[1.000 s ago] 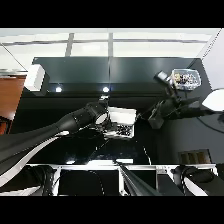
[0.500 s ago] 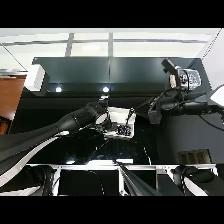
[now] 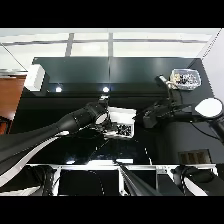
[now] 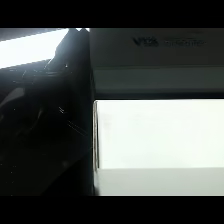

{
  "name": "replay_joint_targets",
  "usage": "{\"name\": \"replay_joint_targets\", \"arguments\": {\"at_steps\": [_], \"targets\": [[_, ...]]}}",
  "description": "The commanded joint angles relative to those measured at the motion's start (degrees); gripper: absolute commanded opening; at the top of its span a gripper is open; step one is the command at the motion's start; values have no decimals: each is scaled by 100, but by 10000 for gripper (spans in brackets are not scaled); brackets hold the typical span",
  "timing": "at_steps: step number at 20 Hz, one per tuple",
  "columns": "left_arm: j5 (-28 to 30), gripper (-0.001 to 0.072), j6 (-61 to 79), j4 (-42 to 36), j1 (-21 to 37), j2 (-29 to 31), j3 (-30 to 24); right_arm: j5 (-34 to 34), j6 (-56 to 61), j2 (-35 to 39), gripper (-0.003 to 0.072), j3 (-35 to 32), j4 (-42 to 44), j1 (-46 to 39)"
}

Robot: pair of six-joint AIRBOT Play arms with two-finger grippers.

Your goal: Fold the box and place the chain.

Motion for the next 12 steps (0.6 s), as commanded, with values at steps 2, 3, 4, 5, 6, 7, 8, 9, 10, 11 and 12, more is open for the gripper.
{"name": "replay_joint_targets", "arguments": {"at_steps": [2,3,4,5,6,7,8,9,10,11,12], "targets": [[7,28,0,-2,2,-2,4,579,208,66,383,116,-1552,-935],[7,28,2,-2,2,-2,4,568,203,66,383,105,-1604,-1082],[2,28,2,0,2,-2,4,540,203,66,384,101,-1593,-1189],[11,28,2,0,2,-4,2,494,203,66,384,101,-1585,-1226],[103,29,2,0,2,-7,4,455,203,66,384,101,-1574,-1220],[160,28,2,2,2,-7,4,439,205,66,383,101,-1517,-1220],[153,29,2,4,2,-9,4,446,205,66,384,101,-1471,-1220],[153,28,2,0,2,-13,4,463,205,66,383,101,-1443,-1220],[127,28,-26,0,2,-13,4,490,203,66,384,101,-1443,-1220],[59,28,-223,-2,4,-13,4,494,203,66,384,101,-1447,-1220],[-24,27,-496,-2,2,-13,4,487,203,66,384,101,-1445,-1220]]}}
